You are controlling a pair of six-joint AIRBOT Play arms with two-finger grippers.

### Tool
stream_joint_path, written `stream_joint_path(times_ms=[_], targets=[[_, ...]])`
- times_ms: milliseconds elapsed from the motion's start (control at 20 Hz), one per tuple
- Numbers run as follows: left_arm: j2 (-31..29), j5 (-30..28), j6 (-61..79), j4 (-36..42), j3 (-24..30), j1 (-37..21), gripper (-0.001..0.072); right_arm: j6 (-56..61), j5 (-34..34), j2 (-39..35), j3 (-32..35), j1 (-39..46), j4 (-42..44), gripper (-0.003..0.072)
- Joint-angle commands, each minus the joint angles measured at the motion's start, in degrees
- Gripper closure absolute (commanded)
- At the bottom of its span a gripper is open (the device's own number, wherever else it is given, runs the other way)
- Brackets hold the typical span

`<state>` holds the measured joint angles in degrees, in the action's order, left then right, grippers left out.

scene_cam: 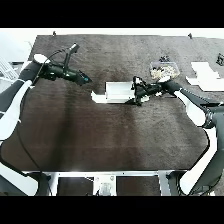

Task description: Fold the box and place the chain.

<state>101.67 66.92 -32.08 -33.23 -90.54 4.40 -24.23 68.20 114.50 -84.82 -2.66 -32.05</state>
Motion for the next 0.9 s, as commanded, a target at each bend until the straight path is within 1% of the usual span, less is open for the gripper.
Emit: stream_joint_path(times_ms=[0,150,250,400,600,700,850], targets=[[-0.55,0.28,-12.09,-1.14,3.85,-3.52,0.0693,0.02,0.00,0.02,0.02,-0.02,0.02,0.0060],[-0.55,-0.37,-14.49,-1.20,9.18,-3.67,0.0693,0.02,0.00,0.02,0.02,-0.02,0.02,0.0060],[-0.52,-1.62,-14.67,-1.27,11.19,-2.40,0.0692,0.02,0.00,0.02,0.02,-0.02,0.02,0.0060],[0.63,-6.36,-16.68,-1.46,12.04,-0.48,0.0693,0.02,0.00,0.02,0.02,-0.02,0.02,0.0060],[4.68,-7.02,-20.48,-1.07,12.04,-0.11,0.0692,0.02,0.00,0.02,0.02,-0.02,0.02,0.0060],[5.51,-8.09,-20.55,-0.57,12.02,0.44,0.0693,0.02,0.00,0.02,0.02,-0.02,0.02,0.0060],[6.60,-8.22,-20.68,0.22,12.04,2.86,0.0692,0.02,0.00,0.02,0.02,-0.02,0.02,0.0060]])
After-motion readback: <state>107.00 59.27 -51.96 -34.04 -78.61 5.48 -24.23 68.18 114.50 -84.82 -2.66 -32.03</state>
